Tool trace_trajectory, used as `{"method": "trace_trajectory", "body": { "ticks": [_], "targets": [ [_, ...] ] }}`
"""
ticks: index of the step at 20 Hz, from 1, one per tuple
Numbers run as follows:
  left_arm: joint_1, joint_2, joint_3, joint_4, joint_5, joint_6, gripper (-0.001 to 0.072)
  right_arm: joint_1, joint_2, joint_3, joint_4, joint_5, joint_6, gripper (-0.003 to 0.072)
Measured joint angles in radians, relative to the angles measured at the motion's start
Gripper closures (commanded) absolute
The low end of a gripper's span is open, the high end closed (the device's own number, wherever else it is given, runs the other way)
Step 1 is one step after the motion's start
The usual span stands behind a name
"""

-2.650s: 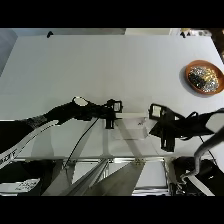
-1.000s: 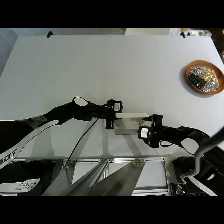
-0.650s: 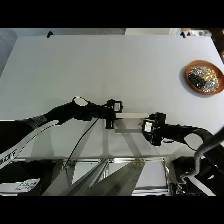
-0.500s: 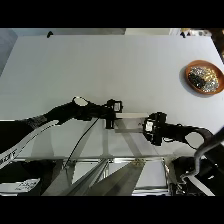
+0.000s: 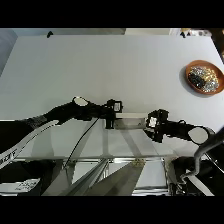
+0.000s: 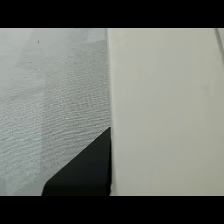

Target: Fold the box and place the chain.

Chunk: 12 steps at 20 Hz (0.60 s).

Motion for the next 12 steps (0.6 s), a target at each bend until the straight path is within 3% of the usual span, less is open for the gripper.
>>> {"method": "trace_trajectory", "body": {
  "ticks": [7, 12],
  "targets": [
    [0.0, 0.0, 0.0, -0.001, 0.002, -0.002, 0.07, -0.072, -0.1, 0.041, 0.066, 0.013, -0.083, -0.0008],
    [0.0, 0.0, 0.0, 0.0, 0.001, -0.001, 0.07, -0.096, -0.19, 0.062, 0.151, 0.076, -0.25, -0.0007]
  ]
}}
